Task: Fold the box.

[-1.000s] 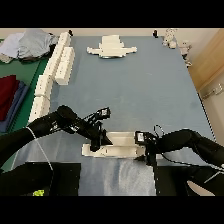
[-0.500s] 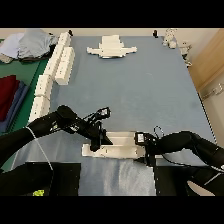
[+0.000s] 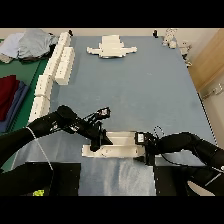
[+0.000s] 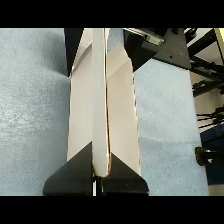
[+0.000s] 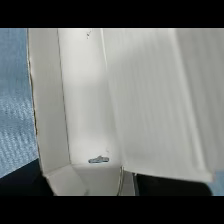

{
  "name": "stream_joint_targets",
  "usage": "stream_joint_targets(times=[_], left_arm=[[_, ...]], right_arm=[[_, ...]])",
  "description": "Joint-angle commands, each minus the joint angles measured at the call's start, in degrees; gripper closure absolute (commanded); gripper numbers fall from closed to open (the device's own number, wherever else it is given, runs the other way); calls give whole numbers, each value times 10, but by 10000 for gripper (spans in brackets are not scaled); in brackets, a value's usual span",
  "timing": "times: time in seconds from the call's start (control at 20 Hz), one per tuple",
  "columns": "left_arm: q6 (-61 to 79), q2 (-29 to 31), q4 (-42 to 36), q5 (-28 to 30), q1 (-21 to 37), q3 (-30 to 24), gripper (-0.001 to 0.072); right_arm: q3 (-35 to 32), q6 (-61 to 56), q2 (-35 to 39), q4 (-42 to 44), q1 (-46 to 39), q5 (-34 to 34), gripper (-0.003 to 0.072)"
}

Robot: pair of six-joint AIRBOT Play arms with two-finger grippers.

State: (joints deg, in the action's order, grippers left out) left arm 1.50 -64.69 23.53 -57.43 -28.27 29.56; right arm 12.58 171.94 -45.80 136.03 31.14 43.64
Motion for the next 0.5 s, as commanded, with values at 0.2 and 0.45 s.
stream_joint_targets(times=[0.2, 0.45], left_arm=[[0, 0, 0, 0, 0, 1, 696], [0, 0, 0, 0, 0, 1, 696]], right_arm=[[0, 0, 0, 0, 0, -2, 25], [3, 0, 2, 2, 0, 4, -34]])
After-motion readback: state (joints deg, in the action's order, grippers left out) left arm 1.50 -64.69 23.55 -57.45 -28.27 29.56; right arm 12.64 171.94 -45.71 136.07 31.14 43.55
